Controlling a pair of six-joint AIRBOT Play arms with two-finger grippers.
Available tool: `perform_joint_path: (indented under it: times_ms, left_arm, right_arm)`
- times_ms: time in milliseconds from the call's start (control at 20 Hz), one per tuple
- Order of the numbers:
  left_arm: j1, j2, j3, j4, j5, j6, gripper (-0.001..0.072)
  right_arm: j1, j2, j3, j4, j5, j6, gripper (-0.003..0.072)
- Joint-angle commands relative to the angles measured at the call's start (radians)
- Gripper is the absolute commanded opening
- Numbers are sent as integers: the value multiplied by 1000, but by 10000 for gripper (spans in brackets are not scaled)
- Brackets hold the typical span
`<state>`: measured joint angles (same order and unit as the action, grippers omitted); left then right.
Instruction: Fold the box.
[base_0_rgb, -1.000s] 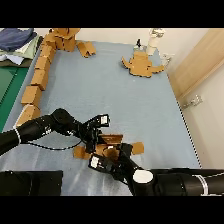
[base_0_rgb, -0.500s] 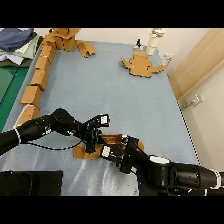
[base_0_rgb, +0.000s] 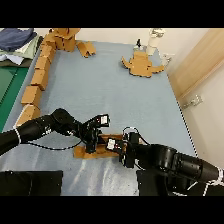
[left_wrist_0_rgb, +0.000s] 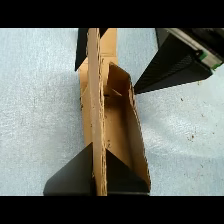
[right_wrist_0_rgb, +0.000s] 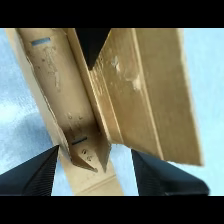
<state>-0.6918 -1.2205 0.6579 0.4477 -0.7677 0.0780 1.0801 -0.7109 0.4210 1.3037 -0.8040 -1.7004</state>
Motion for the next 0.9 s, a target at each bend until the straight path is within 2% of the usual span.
perform_joint_path:
  times_ms: [0,50,150,250,350,450,600,850]
  left_arm:
    - [0,0,0,0,0,0,9]
    - [0,0,0,0,0,0,9]
    - [0,0,0,0,0,0,9]
    - [0,0,0,0,0,0,9]
    - [0,0,0,0,0,0,9]
    - [0,0,0,0,0,0,9]
    - [0,0,0,0,0,0,9]
    - [0,0,0,0,0,0,10]
  right_arm:
    - [-94,1,-3,152,72,-222,715]
    - [-134,0,-6,220,103,-314,715]
    - [-249,-3,-18,446,125,-560,715]
    - [-381,-22,-23,683,74,-805,715]
    - [-489,-55,-28,831,27,-1006,715]
    - [-545,-97,-27,904,-3,-1119,715]
    - [-547,-143,-27,911,-3,-1118,712]
    - [-547,-134,-26,880,-7,-1109,710]
